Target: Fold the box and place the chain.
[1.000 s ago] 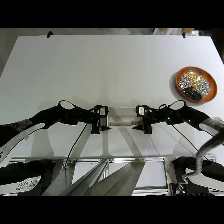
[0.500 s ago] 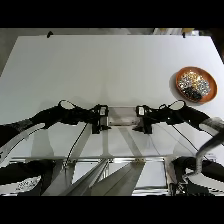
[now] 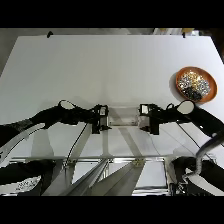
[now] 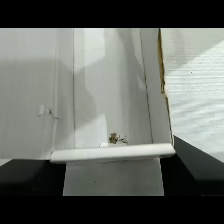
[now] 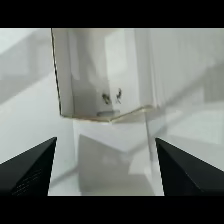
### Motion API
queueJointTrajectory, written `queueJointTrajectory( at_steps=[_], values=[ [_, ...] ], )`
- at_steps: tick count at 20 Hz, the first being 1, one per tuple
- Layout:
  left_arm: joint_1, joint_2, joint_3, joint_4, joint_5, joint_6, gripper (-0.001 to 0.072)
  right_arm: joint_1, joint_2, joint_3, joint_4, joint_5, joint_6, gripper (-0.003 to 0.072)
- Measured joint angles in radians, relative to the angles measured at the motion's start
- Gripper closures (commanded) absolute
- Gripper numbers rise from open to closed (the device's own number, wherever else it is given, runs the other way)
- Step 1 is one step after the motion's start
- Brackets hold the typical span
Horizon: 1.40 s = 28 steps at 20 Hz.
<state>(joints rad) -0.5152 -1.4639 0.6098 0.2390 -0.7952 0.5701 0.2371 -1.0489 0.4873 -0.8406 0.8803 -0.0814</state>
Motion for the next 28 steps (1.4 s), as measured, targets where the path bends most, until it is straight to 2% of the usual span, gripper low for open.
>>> queueJointTrajectory(
  at_steps=[1,3,4,6,9,13,16,19,23,26,28],
  values=[
    [0.000,0.000,0.000,0.000,0.000,0.000,0.0459,0.000,0.044,0.000,-0.022,0.005,0.036,0.0223],
    [0.000,0.000,0.000,0.000,-0.001,0.000,0.0459,0.000,0.127,0.000,-0.037,0.013,0.080,0.0545],
    [0.000,0.000,0.000,0.000,-0.001,0.000,0.0459,0.000,0.162,0.000,-0.031,0.013,0.089,0.0673],
    [0.000,0.000,0.000,0.000,-0.002,0.000,0.0459,0.000,0.207,0.000,0.026,0.013,0.085,0.0669],
    [0.000,0.000,0.000,0.000,-0.002,0.000,0.0459,0.000,0.198,0.000,0.213,-0.016,0.017,0.0669],
    [0.000,0.000,0.000,0.000,-0.002,0.000,0.0459,0.000,0.069,0.000,0.463,-0.122,-0.063,0.0669],
    [0.000,0.000,0.000,0.001,-0.002,0.001,0.0459,0.000,-0.050,0.000,0.576,-0.202,-0.083,0.0669],
    [0.000,0.000,0.000,0.001,-0.002,0.001,0.0459,0.000,-0.124,0.000,0.603,-0.225,-0.069,0.0669],
    [0.000,0.000,0.000,0.001,-0.004,0.001,0.0459,0.000,-0.150,0.002,0.578,-0.225,0.034,0.0669],
    [0.000,0.000,0.000,0.001,-0.003,0.001,0.0459,0.000,-0.097,0.011,0.536,-0.215,0.142,0.0669],
    [0.000,0.000,0.000,0.000,-0.002,0.001,0.0459,0.000,-0.018,0.019,0.472,-0.206,0.183,0.0671]
  ],
)
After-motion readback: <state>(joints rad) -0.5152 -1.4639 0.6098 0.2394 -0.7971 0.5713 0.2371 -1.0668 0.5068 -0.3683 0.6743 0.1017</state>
